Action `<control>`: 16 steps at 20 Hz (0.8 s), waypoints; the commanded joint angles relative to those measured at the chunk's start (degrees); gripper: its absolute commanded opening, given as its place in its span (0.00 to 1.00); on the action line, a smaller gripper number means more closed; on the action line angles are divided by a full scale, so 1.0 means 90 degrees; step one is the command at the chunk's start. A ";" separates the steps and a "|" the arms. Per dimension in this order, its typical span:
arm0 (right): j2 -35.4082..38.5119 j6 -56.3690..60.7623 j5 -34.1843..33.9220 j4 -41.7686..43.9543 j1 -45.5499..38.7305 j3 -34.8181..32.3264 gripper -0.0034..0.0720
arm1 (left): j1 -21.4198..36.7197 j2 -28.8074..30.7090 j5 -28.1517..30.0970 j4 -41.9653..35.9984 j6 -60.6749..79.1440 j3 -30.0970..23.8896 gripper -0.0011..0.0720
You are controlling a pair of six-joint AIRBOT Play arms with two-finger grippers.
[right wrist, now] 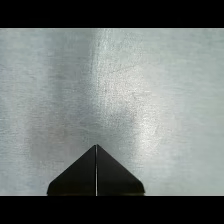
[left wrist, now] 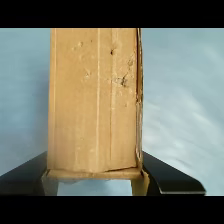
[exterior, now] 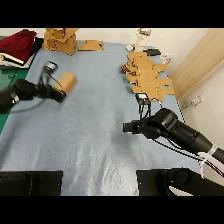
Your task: Fold the box.
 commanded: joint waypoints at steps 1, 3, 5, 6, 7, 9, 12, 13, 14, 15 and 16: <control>-0.0381 0.0036 0.0138 -0.0012 -0.0002 0.0002 0.05 | 0.1219 -0.1285 -0.0153 0.0117 -0.0947 0.1518 0.63; -0.0551 0.0036 0.0138 0.0087 0.0000 0.0002 0.05 | 0.1525 -0.1962 -0.0464 0.0117 -0.1188 0.2339 0.63; -0.0687 0.0036 0.0209 0.0197 0.0000 0.0002 0.05 | 0.1647 -0.2555 -0.0619 0.0151 -0.1246 0.3043 0.63; -0.0733 0.0036 0.0274 0.0209 0.0000 0.0005 0.05 | 0.1664 -0.2851 -0.0619 0.0204 -0.1341 0.3381 0.63; -0.0758 0.0036 0.0313 0.0206 0.0000 0.0002 0.05 | 0.1659 -0.3135 -0.0658 0.0216 -0.1355 0.3684 0.63; -0.0765 0.0036 0.0369 0.0206 0.0000 0.0005 0.05 | 0.1647 -0.3619 -0.0787 0.0216 -0.1401 0.4163 0.63; -0.0765 0.0036 0.0367 0.0206 0.0000 0.0005 0.05 | 0.1668 -0.4112 -0.0714 0.0243 -0.1535 0.4614 0.63; -0.0765 0.0036 0.0369 0.0219 0.0000 0.0005 0.05 | 0.1668 -0.4216 -0.0631 0.0374 -0.1644 0.4707 0.63; -0.0765 0.0036 0.0367 0.0221 0.0000 0.0005 0.05 | 0.1668 -0.4284 -0.0544 0.0505 -0.1722 0.4767 0.63; -0.0765 0.0034 0.0369 0.0221 0.0000 0.0005 0.05 | 0.1668 -0.4318 -0.0425 0.0699 -0.1804 0.4799 0.63; -0.0765 0.0036 0.0374 0.0219 0.0000 0.0005 0.05 | 0.1676 -0.4333 -0.0340 0.0848 -0.1804 0.4823 0.63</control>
